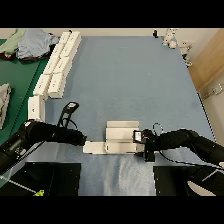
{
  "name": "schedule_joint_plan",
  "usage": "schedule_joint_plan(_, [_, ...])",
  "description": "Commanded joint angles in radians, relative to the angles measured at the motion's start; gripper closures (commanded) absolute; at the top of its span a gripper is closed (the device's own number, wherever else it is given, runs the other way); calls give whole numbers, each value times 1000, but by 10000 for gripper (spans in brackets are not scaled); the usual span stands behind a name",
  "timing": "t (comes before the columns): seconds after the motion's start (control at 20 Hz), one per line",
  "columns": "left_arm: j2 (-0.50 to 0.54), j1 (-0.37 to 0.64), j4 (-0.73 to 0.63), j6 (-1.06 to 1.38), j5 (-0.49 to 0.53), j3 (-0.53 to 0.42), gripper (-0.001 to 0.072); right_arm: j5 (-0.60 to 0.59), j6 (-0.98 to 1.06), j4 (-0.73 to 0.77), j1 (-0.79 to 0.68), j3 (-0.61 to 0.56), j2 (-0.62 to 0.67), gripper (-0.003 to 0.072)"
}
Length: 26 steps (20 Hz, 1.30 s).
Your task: Fold the box.
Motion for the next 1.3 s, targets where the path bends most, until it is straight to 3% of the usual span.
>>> schedule_joint_plan(0.0, [-6, 85, 37, -253, -66, -43, 696, 0, 0, 0, 1, 1, 0, 155])
schedule_joint_plan(0.15, [-39, 72, -51, -261, -29, -100, 697, 0, 0, 0, 1, 1, 0, 155])
schedule_joint_plan(0.35, [-55, -32, -239, -208, 139, -143, 697, 0, 0, 0, 1, 1, 0, 155])
schedule_joint_plan(0.65, [-141, -201, -314, -209, 307, -144, 697, 0, 0, 0, 1, 1, 0, 156])
schedule_joint_plan(1.25, [-114, -229, -352, -206, 281, -76, 694, 0, 0, 0, 1, 1, 0, 155])
